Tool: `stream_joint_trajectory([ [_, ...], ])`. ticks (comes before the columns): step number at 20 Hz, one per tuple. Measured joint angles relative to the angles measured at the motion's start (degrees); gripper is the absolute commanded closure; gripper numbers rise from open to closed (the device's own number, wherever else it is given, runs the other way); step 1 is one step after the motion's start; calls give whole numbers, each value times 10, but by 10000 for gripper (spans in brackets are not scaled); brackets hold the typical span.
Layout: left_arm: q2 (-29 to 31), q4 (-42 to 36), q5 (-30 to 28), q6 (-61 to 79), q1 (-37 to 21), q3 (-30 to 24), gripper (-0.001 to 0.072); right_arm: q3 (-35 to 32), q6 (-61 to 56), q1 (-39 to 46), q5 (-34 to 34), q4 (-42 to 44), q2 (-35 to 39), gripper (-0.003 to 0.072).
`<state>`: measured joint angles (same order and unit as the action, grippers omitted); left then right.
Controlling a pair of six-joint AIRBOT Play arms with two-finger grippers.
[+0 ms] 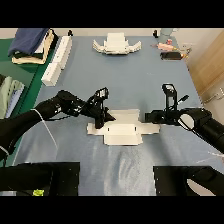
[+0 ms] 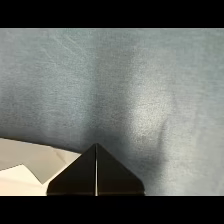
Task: Fold the box.
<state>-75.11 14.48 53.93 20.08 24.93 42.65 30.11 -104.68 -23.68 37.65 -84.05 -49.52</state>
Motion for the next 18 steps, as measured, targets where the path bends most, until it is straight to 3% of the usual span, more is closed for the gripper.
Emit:
stream_joint_trajectory([
  [7,-13,-13,-12,9,0,2,696,0,-4,0,-6,-2,0,685],
  [18,-21,40,-17,-34,1,4,696,0,-4,0,-7,-2,0,685],
])
